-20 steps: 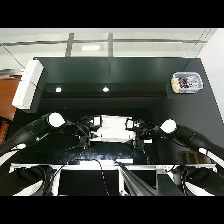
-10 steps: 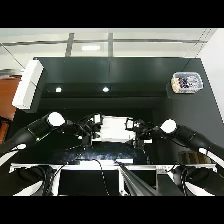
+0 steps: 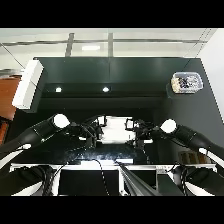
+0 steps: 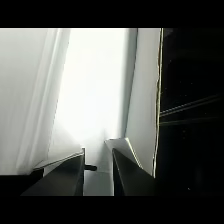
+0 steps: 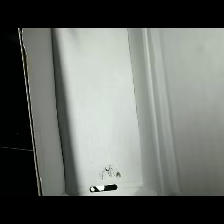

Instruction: Fold the box and place the chain.

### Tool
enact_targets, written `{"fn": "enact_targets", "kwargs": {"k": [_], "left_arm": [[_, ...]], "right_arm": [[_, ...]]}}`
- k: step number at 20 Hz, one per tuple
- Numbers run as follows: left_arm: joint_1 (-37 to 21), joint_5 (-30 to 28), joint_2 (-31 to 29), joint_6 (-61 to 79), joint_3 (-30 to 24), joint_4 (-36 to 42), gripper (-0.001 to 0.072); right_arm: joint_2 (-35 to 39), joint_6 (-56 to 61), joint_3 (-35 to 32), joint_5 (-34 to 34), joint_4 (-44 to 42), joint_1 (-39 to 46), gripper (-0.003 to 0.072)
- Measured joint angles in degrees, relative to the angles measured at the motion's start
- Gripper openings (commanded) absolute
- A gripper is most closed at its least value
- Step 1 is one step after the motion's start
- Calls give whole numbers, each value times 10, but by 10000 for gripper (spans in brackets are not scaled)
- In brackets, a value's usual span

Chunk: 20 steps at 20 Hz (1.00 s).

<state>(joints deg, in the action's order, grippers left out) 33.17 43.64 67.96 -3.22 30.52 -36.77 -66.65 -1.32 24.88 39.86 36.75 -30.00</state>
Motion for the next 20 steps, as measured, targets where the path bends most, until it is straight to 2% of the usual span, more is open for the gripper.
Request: {"fn": "enact_targets", "kwargs": {"k": [1,2,4,5,7,8,9,10,11,12,14,15,17,20], "left_arm": [[1,-1,1,0,0,0,266],[2,-2,2,0,0,0,365],[3,-6,4,-2,0,1,380],[3,-6,4,-2,0,0,427],[3,-5,4,-2,0,0,343],[3,-2,4,-2,0,0,355],[3,-1,4,-2,0,0,436],[3,-1,4,-2,0,0,484],[3,-1,4,-2,0,-1,437],[3,-1,4,-2,0,-1,221],[4,6,3,-2,0,-2,71],[4,4,0,-2,0,-5,24],[0,4,-13,-21,1,-30,23],[-16,10,-63,-113,2,-124,23]], "right_arm": [[0,0,0,0,0,0,391],[0,0,0,0,0,0,390],[0,0,0,0,0,0,391],[0,0,0,0,0,0,391],[0,0,0,0,-1,0,391],[0,0,0,0,-1,0,390],[0,0,0,1,-1,0,391],[0,0,0,1,-1,0,390],[0,1,0,1,-1,0,391],[0,1,0,1,-1,0,391],[0,2,0,0,-4,0,390],[0,3,0,0,-5,0,390],[0,3,0,-1,-5,0,391],[0,2,0,-1,-3,0,391]]}}
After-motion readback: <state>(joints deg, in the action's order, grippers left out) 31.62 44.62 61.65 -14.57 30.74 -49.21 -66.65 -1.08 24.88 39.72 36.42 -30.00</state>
